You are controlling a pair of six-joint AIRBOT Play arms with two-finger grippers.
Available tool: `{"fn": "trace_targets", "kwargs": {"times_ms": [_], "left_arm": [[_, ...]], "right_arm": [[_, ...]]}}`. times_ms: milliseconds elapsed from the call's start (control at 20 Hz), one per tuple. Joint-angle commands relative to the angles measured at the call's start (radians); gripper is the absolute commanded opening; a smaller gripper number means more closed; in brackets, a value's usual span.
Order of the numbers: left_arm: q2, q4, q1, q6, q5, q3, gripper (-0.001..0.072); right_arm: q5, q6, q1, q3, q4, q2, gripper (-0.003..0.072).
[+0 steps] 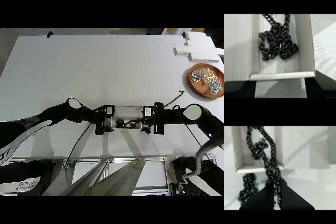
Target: Fold the box and place the chain.
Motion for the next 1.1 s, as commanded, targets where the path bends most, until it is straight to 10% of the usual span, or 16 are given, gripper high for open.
{"fn": "trace_targets", "kwargs": {"times_ms": [0,400,650,1050], "left_arm": [[0.001,0.0,0.001,0.0,0.0,0.0,0.0034],[0.001,0.0,0.001,0.0,0.0,0.0,0.0034],[0.001,0.0,0.001,0.0,0.0,0.0,0.0034],[0.001,0.0,0.001,0.0,0.0,0.0,0.0034]], "right_arm": [[0.101,0.056,0.001,0.0,-0.033,0.16,0.0023],[0.189,0.208,0.001,0.0,0.179,0.466,0.0022],[0.172,0.154,0.001,0.0,0.52,0.47,0.0022],[0.108,0.033,0.001,-0.001,0.625,0.299,0.0022]]}}
